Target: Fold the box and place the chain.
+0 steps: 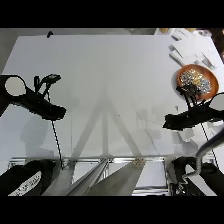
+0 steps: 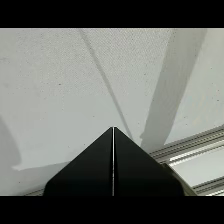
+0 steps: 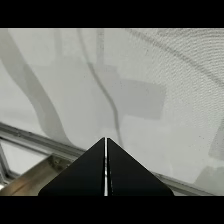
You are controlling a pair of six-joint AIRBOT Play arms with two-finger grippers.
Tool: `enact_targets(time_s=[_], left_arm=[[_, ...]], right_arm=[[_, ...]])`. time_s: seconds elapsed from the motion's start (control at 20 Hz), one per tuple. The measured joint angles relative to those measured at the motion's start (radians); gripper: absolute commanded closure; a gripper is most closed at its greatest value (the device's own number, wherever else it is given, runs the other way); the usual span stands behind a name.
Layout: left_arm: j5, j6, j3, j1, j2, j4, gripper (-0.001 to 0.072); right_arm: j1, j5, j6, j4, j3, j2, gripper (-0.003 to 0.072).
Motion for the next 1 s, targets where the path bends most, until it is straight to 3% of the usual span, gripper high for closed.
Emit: enact_targets(time_s=[1.0], left_arm=[[0.0,0.0,0.0,0.0,0.0,0.0,0.07]], right_arm=[[0.0,-0.018,0.0,-0.007,0.0,0.0,0.0665]])
